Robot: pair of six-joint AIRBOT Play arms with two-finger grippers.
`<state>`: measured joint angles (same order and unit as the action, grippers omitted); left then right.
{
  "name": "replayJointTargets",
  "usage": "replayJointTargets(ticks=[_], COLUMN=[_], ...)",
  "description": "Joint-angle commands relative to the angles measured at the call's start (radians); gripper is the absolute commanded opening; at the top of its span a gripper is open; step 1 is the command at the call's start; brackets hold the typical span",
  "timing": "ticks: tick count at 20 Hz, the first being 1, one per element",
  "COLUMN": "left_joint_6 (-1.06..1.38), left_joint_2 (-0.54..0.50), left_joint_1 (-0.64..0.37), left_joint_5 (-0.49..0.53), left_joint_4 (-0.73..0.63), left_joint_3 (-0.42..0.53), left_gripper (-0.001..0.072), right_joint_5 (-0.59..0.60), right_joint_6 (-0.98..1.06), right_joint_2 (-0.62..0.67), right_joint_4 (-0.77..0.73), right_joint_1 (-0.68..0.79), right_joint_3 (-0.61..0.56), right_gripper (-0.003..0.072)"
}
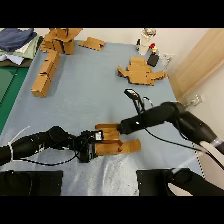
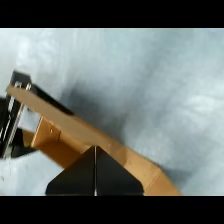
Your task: Fold the box.
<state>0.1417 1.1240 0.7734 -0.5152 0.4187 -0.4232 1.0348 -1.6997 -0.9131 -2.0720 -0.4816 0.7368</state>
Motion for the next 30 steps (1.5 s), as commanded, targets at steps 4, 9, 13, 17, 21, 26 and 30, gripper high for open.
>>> replayJointTargets(ticks=[4,9,13,17,21,26,30], left_joint_6=[0.0,0.0,0.0,0.0,0.0,0.0,0.0], left_joint_2=[0.0,0.0,0.0,0.0,0.0,0.0,0.0], left_joint_1=[0.0,0.0,0.0,0.0,0.0,0.0,0.0], left_joint_5=[0.0,0.0,0.0,0.0,0.0,0.0,0.0], left_joint_4=[0.0,0.0,0.0,0.0,0.0,0.0,0.0], left_joint_3=[0.0,0.0,0.0,0.0,0.0,0.0,0.0], left_gripper=[0.0521,0.0521,0.0521,0.0521,0.0521,0.0521,0.0521], right_joint_5=[0.168,-0.08,-0.234,-0.253,-0.269,-0.296,-0.312], right_joint_6=[-0.229,-0.495,-0.545,-0.717,-0.806,-0.928,-0.965], right_joint_2=[0.273,0.24,0.173,0.151,0.121,0.087,0.071], right_joint_4=[0.055,0.309,0.387,0.239,0.189,0.116,0.089], right_joint_1=[-0.148,-0.227,-0.227,-0.227,-0.227,-0.231,-0.241], right_joint_3=[-0.188,-0.321,-0.32,-0.32,-0.32,-0.32,-0.32], right_gripper=[0.0103,0.0568,0.0567,0.047,0.0261,0.0261,0.026])
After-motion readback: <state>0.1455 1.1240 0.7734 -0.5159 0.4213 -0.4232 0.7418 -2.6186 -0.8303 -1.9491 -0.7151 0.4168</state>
